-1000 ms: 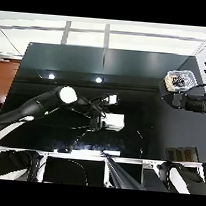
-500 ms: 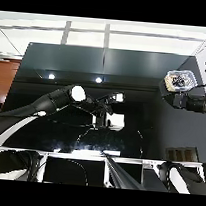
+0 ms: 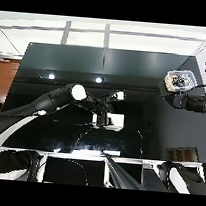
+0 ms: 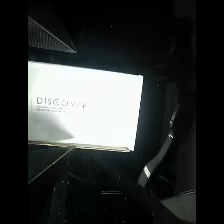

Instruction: Fold the box and place the chain.

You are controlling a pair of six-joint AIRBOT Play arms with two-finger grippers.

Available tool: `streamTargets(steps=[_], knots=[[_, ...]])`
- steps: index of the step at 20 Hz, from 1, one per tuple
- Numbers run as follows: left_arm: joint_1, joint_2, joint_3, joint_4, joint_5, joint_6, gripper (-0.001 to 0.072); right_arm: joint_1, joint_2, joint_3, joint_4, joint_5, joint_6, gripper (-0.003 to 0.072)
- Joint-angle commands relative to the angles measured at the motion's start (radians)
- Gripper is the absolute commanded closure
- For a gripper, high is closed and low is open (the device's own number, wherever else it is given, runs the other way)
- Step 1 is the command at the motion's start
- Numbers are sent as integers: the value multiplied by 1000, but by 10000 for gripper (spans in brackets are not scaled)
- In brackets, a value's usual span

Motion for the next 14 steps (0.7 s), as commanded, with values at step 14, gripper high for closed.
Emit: streamTargets(steps=[14], knots=[[-3, -29, 6, 112, -107, -83, -2, -1, 0, -1, 0, -3, 0, 676]])
